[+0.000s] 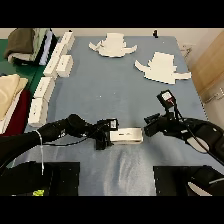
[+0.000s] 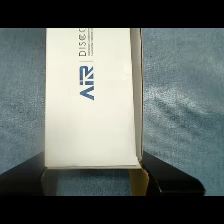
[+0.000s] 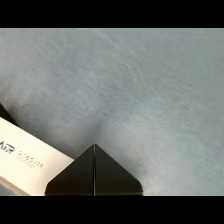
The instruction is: Fold the box.
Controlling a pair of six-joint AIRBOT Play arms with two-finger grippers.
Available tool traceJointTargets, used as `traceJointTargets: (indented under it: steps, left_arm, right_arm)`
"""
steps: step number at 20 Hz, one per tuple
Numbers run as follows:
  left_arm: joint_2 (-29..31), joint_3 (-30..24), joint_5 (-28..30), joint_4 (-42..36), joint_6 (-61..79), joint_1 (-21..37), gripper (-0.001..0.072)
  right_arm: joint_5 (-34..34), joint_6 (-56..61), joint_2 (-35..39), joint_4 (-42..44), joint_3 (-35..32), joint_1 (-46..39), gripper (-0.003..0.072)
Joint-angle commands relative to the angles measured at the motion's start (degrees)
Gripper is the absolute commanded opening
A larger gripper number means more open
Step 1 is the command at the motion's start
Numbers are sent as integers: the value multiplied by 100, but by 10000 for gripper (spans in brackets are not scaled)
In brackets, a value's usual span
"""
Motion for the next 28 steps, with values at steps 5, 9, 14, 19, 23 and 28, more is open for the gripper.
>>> traceJointTargets:
  steps: [5,9,14,19,23,28]
  left_arm:
    - [2,4,24,2,4,0,528]
    - [63,57,-39,-24,-256,2,528]
    - [754,197,227,44,-1392,361,528]
    - [911,201,1499,1300,-4177,2218,528]
    - [507,487,1504,1478,-4717,4041,528]
    - [-557,1622,1292,1484,-4817,4830,528]
  right_arm:
    - [1738,1375,-1980,-243,1537,-761,4]
    - [1622,1878,-2201,-323,1600,-763,3]
    - [1620,2688,-2201,-933,1600,-765,3]
    - [1615,2977,-2201,-1191,1600,-822,4]
    - [1611,2977,-2201,-1193,1600,-822,4]
    - [1532,2977,-2201,-1191,1600,-822,4]
